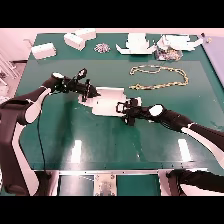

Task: Fold the box and place the chain.

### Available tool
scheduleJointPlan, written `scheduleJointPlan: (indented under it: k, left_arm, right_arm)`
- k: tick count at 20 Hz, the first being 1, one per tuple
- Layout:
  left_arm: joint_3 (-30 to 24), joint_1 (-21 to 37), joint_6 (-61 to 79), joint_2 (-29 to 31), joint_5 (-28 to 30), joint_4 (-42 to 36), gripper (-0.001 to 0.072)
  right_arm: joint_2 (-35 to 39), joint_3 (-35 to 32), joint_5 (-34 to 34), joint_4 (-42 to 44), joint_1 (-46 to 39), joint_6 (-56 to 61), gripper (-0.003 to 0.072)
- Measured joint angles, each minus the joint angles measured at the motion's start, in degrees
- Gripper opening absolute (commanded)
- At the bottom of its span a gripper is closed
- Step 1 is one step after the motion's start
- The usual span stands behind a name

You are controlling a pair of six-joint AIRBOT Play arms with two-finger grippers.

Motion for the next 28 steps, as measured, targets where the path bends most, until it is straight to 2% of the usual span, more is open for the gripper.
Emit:
scheduleJointPlan:
  k: [3, 9, 11, 12, 19, 28]
  left_arm:
    - [0.0, 0.04, 0.0, 0.0, 0.02, -0.04, 0.0019]
    - [0.0, 0.02, -0.02, -0.02, -0.09, 0.0, 0.0019]
    - [0.0, 0.02, -0.02, 0.0, -0.09, -0.02, 0.0019]
    - [0.0, 0.02, -0.02, 0.0, -0.09, -0.02, 0.0019]
    - [0.0, 0.02, -0.02, 0.0, -0.22, -0.02, 0.0019]
    - [0.0, 0.02, -0.04, -0.02, -0.46, -0.02, 0.0019]
  right_arm:
    - [-0.09, 0.24, -3.82, 1.22, 0.11, 0.0, 0.0618]
    - [-0.11, 2.43, -6.23, 1.9, 0.02, 0.02, 0.062]
    - [-0.11, 3.15, -6.34, 1.99, -0.87, 0.04, 0.068]
    - [-0.11, 3.5, -5.97, 2.12, -1.53, 0.04, 0.0681]
    - [-0.55, 6.49, 2.71, 4.85, -6.32, -1.81, 0.0681]
    - [-3.93, 9.94, 12.79, 14.43, -12.61, -10.56, 0.0683]
